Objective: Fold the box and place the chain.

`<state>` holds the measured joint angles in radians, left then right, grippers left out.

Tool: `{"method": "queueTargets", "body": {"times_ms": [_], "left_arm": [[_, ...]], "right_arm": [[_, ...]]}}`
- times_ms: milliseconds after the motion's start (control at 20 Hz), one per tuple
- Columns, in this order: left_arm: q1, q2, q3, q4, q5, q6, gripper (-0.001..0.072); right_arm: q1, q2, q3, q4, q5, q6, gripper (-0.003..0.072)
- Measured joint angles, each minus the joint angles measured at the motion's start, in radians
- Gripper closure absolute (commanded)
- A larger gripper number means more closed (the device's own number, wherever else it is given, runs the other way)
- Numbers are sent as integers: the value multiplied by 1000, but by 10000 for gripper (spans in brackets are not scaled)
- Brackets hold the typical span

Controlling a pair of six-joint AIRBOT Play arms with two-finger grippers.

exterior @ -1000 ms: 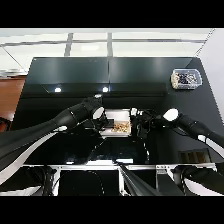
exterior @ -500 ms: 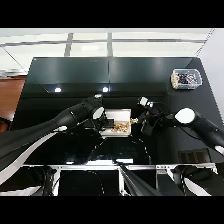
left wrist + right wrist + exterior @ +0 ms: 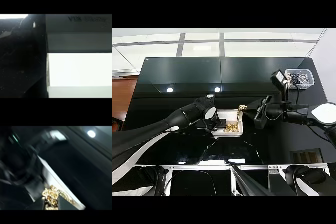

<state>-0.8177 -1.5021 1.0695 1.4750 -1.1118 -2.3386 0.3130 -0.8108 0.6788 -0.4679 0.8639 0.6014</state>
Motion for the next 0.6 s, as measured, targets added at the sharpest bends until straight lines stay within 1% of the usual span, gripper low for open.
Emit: {"method": "queueTargets", "body": {"times_ms": [100, 150, 200, 250, 400, 500, 600], "left_arm": [[0, 0, 0, 0, 0, 0, 680], [0, 0, 0, 0, 0, 0, 680], [0, 0, 0, 0, 0, 0, 681], [0, 0, 0, 0, 0, 0, 680], [0, 0, 0, 0, 1, 1, 680], [0, 0, 0, 0, 1, 1, 680], [0, 0, 0, 0, 1, 1, 680]], "right_arm": [[13, -3, 1, 34, 0, 4, 657], [21, -9, 0, 42, 0, 9, 563], [28, -16, -1, 38, 0, 16, 387], [33, -21, -1, 26, -1, 25, 370], [21, -27, -2, -45, -11, 56, 371], [-22, -26, -2, -81, -3, 71, 371], [-79, -20, -2, -103, 32, 79, 372]]}}
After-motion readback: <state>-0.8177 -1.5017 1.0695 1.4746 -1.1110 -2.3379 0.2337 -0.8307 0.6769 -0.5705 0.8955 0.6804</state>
